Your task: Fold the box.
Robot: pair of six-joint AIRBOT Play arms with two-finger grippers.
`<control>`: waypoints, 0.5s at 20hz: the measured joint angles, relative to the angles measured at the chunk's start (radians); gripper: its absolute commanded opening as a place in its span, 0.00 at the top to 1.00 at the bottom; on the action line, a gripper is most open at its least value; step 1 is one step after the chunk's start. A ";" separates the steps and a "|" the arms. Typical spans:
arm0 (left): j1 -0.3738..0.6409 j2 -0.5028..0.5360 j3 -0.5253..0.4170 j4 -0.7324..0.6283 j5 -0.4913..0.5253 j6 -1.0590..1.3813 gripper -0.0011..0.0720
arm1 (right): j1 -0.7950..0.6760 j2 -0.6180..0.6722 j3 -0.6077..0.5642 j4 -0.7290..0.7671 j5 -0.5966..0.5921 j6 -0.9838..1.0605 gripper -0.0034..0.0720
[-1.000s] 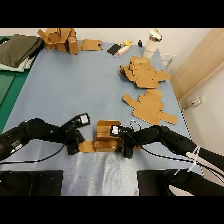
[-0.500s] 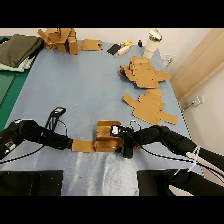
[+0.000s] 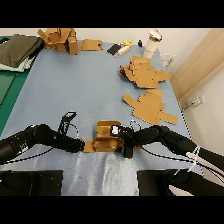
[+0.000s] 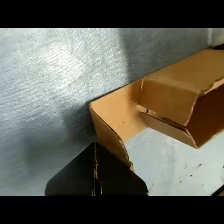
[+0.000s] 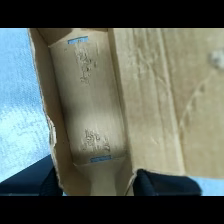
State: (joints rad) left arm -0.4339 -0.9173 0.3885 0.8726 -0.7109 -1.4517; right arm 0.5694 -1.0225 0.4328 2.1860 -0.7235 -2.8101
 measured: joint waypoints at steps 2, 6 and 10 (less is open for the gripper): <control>-0.007 -0.002 -0.001 -0.010 0.003 0.001 0.97 | 0.000 0.000 0.000 -0.001 0.000 -0.001 0.32; -0.008 -0.003 -0.001 -0.006 -0.001 -0.003 0.97 | 0.000 0.000 0.000 0.000 0.000 0.000 0.32; 0.002 -0.004 -0.001 0.013 -0.001 -0.027 0.97 | 0.000 0.000 0.000 0.000 0.000 0.000 0.32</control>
